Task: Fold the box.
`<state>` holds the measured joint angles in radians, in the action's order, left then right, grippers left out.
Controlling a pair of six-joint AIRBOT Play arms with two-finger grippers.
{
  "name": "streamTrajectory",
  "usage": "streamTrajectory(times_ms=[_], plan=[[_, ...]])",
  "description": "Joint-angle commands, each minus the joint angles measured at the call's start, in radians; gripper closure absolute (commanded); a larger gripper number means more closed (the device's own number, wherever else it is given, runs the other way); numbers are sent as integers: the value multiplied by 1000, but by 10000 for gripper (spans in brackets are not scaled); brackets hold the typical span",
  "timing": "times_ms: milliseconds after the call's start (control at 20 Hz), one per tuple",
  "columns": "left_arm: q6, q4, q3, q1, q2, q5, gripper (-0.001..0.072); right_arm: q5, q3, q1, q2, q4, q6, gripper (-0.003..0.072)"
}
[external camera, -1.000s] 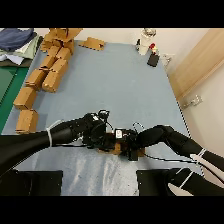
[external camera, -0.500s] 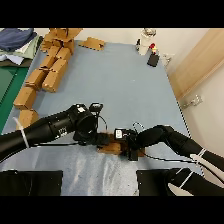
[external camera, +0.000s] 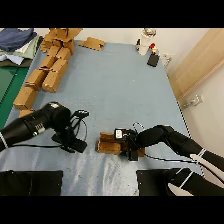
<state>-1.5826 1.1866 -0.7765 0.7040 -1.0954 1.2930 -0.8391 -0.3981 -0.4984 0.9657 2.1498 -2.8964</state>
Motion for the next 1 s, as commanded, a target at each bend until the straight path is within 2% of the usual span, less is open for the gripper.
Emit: streamTrajectory(times_ms=[0,100,150,200,250,300,350,500,600,650,800,950], plan=[[853,-361,63,-280,-17,-6,698,0,0,0,-1,0,0,197],[1095,-420,63,-365,-54,-39,697,0,-1,0,-1,0,0,196],[1194,-399,66,-371,-66,-106,696,0,0,0,-1,0,0,196],[1247,-394,72,-365,-67,-215,693,1,-2,0,0,0,0,196],[1285,-398,72,-356,-68,-285,492,-5,-2,-1,0,1,0,196],[1313,-403,72,-337,-69,-346,142,-8,-2,0,0,-8,0,196],[1328,-402,74,-322,-71,-390,60,-7,-2,0,-1,-19,0,196],[1509,-417,119,-293,-77,-438,60,-7,-2,0,0,-23,0,196],[1643,-545,177,-261,-82,-453,51,-8,-2,0,0,-25,0,196],[1725,-618,203,-248,-81,-454,24,-7,-2,0,0,-25,0,196],[1908,-811,251,-210,-80,-453,24,-7,-2,0,0,-26,0,196],[1917,-803,257,-190,-81,-452,24,-7,-2,0,0,-26,0,196]])
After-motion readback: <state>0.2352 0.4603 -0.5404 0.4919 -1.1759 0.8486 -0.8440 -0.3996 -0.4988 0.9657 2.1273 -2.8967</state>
